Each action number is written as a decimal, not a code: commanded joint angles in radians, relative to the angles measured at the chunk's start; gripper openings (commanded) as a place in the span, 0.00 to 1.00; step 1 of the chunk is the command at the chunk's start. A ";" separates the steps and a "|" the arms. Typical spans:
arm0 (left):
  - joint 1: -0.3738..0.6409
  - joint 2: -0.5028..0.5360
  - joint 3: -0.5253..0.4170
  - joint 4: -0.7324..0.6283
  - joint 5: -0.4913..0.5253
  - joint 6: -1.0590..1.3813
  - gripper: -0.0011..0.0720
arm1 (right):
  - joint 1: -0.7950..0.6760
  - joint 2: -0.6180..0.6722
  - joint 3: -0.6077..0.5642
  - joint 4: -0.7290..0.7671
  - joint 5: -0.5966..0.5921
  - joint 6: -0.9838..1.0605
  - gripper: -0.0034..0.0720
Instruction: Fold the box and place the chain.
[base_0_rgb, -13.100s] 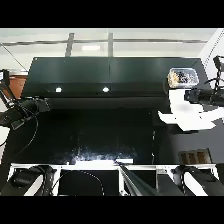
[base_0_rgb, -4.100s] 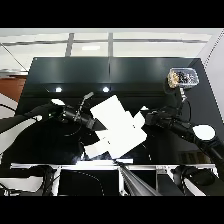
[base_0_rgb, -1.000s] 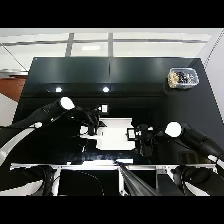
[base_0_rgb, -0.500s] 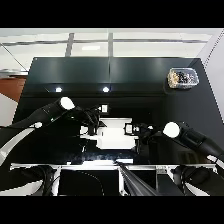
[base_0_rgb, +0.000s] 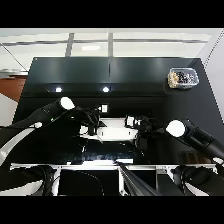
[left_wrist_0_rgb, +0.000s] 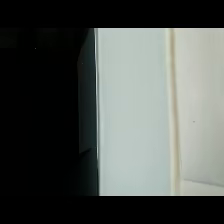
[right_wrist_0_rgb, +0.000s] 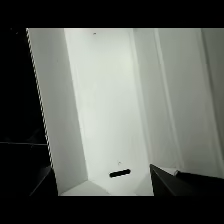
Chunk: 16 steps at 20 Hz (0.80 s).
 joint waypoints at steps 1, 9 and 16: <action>0.000 0.000 0.001 0.000 0.000 0.000 0.06 | 0.000 0.011 0.004 -0.020 -0.084 0.033 0.97; 0.000 0.000 0.001 0.000 0.000 0.000 0.06 | 0.000 0.011 0.004 -0.113 -0.106 0.059 0.97; 0.000 0.012 0.001 0.001 0.000 0.001 0.06 | 0.000 0.012 0.008 -0.095 -0.064 -0.012 0.97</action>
